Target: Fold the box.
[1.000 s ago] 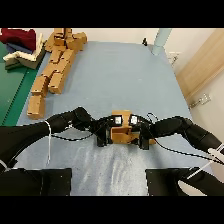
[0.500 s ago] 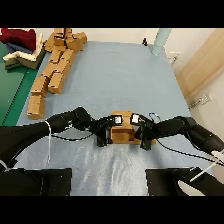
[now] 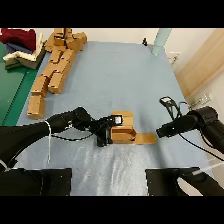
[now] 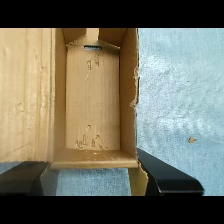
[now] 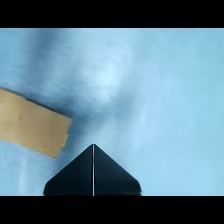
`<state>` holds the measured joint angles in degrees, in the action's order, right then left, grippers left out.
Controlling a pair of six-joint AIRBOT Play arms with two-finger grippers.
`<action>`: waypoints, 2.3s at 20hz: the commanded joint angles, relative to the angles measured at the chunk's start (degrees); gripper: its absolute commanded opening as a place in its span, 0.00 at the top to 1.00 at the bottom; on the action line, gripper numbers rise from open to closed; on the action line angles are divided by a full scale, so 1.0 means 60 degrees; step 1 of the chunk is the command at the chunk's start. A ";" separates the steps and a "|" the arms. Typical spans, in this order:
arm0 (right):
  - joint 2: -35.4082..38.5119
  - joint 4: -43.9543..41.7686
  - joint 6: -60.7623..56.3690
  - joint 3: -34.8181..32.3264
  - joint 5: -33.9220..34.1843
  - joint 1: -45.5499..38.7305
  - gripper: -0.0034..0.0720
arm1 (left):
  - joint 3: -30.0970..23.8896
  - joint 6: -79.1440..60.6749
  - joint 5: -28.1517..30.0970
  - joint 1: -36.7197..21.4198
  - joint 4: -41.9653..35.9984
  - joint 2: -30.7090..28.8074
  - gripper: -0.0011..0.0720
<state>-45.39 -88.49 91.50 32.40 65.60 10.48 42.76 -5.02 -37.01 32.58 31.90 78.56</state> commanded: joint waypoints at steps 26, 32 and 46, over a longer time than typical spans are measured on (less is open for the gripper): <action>-0.0969 -0.5552 0.2095 -0.1373 -0.0219 -0.1840 0.95 | -0.0004 -0.0007 0.0000 -0.0007 0.0004 0.0004 0.27; -0.1406 -0.6961 0.3045 -0.1333 -0.0412 -0.1785 0.95 | -0.0004 -0.0007 0.0000 -0.0007 0.0004 0.0004 0.27; -0.1421 -0.7366 0.2962 -0.0277 0.0255 -0.1483 0.33 | -0.0004 -0.0007 0.0000 -0.0007 0.0004 0.0004 0.27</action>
<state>-53.82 -132.27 109.78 30.39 66.83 0.32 42.76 -5.04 -37.01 32.58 31.92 78.56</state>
